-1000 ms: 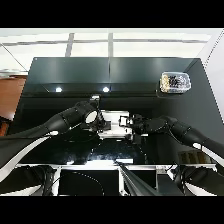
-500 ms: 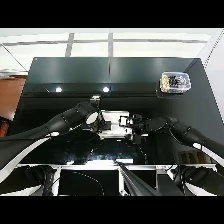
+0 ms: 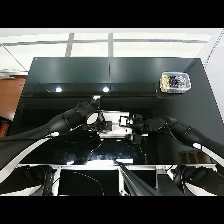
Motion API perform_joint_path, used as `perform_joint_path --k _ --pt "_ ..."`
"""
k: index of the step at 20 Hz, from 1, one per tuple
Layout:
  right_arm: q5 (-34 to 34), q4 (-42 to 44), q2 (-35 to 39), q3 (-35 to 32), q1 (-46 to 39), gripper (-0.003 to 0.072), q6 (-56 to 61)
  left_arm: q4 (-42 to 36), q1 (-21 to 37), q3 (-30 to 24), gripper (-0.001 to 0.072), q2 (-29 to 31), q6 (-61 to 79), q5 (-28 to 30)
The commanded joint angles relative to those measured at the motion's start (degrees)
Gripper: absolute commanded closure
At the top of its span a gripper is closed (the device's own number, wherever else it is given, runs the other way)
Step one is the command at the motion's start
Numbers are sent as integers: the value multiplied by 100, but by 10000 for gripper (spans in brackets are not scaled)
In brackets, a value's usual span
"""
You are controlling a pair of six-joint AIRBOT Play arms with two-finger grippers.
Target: Fold the box and place the chain.
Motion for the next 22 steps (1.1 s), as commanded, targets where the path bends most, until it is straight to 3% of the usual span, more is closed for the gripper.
perform_joint_path --k 1,3,9,10,11,13,15,17,18,19,22 --pt "0 2 -4 -4 0 285 2 20 11 44 325 2 -9 -11" --pt "0 2 -4 -4 -2 285 2 98 24 129 194 2 -9 -31" --pt "2 2 -4 -4 0 285 2 284 17 144 223 -11 -203 -155" --pt "2 2 -4 -4 -2 285 2 284 17 144 269 -24 -203 -184" --pt "2 2 -4 -4 0 285 2 273 17 144 360 -37 -203 -181" --pt "2 2 -2 -4 0 285 2 146 17 144 428 -59 -201 -129" --pt "2 2 -4 -4 -2 285 2 146 17 144 450 -101 -201 -129" --pt "4 2 -4 -4 -2 285 2 127 17 144 567 -149 -175 -114" --pt "2 2 -4 -4 0 285 0 92 17 144 592 -168 -175 -90" --pt "2 2 -4 -4 -2 285 0 87 17 146 682 -166 -168 -74" --pt "2 -7 -2 -2 0 284 0 90 17 146 680 -166 -131 -76"
